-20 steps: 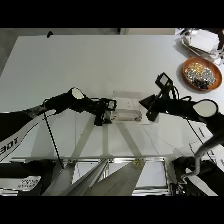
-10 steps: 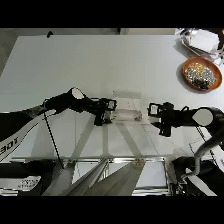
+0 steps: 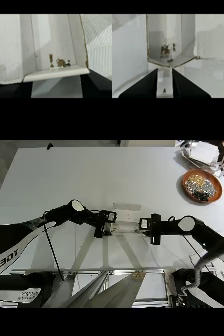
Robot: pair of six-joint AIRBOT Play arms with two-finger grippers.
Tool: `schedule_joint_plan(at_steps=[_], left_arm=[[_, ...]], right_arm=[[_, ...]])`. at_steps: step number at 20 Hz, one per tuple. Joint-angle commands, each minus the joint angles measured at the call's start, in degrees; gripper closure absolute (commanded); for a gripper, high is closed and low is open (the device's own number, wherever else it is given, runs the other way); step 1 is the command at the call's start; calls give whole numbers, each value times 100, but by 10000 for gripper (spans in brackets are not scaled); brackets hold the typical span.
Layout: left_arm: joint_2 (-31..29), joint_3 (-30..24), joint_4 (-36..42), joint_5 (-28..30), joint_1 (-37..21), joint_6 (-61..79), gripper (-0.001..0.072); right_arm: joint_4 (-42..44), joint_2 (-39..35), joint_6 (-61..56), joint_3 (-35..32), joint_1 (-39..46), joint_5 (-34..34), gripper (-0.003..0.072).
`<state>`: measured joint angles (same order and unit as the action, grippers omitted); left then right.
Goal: Fold the box and place the chain.
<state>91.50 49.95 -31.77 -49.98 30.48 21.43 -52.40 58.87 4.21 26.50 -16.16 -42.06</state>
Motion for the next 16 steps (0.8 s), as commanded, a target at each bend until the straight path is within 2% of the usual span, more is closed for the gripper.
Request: schedule_joint_plan(at_steps=[1, 7, 16], left_arm=[[-4, 4, 0, 2, -2, 0, 434], [-4, 4, 0, 0, -2, 0, 434], [-4, 4, 0, 0, -2, 0, 434]], right_arm=[[216, 168, 234, -4, -46, 267, 510], [660, 177, 544, -4, -350, 422, 534], [940, 339, 686, -4, -385, 442, 529]])
